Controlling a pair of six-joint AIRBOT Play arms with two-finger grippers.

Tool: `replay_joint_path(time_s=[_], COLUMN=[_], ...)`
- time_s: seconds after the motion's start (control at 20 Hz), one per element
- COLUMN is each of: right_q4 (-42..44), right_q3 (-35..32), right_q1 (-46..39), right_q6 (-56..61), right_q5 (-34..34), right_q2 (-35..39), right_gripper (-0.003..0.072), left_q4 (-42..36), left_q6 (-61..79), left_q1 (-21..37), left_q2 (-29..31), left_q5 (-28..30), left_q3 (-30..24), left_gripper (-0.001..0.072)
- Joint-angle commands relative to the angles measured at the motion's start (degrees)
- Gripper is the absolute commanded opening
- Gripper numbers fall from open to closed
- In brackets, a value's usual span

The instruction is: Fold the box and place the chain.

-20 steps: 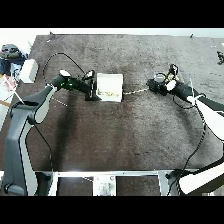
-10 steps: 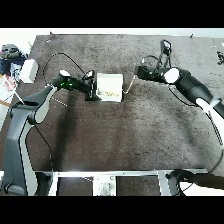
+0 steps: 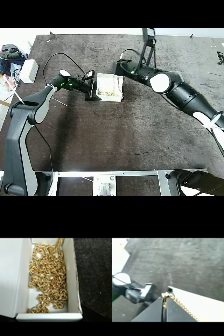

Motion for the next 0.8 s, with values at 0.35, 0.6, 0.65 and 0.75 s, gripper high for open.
replay_joint_path(time_s=[0.35, 0.6, 0.65, 0.75], right_q4=[-4.1, -7.3, -7.8, -8.0], right_q3=[10.3, 10.3, 10.1, 8.3], right_q1=[2.5, 1.7, 1.2, -0.2], right_q6=[-0.3, -0.2, -0.2, -0.1], right_q5=[-4.2, 6.1, 8.7, 10.3], right_q2=[-1.0, -1.7, -2.4, -3.9], right_gripper=[0.0009, 0.0009, 0.0009, 0.0010], left_q4=[0.0, 0.0, 0.0, 0.0], left_q6=[0.0, 0.0, 0.0, 0.0], left_q1=[0.1, 0.1, 0.1, 0.1], left_q2=[0.0, 0.0, 0.0, 0.0], left_q5=[-0.1, -0.1, -0.1, -0.2], left_q3=[0.0, 0.0, 0.0, 0.0], left_gripper=[0.0526, 0.0526, 0.0526, 0.0526])
